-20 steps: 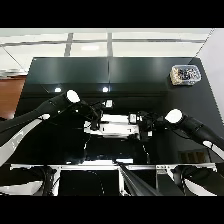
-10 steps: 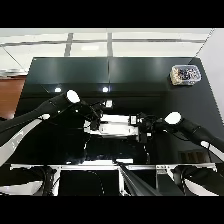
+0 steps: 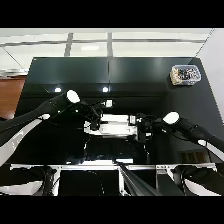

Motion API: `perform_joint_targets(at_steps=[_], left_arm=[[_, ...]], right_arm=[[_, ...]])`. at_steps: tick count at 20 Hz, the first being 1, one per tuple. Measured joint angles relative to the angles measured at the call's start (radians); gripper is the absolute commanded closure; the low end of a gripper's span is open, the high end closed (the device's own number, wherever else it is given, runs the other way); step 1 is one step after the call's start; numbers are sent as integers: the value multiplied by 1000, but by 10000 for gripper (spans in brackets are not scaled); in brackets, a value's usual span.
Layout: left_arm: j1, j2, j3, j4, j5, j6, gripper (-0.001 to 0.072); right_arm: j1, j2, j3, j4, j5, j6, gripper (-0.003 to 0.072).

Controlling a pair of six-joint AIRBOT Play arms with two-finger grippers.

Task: Fold the box and place the chain.

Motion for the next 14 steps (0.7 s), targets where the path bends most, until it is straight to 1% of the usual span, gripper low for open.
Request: perform_joint_targets(at_steps=[6, 14], left_arm=[[0, 0, 0, 0, 0, -1, 679], [0, 0, 0, -6, -18, -3, 679]], right_arm=[[1, -8, 4, -54, -3, 56, 28], [2, -12, 7, -69, -17, 90, 28]])
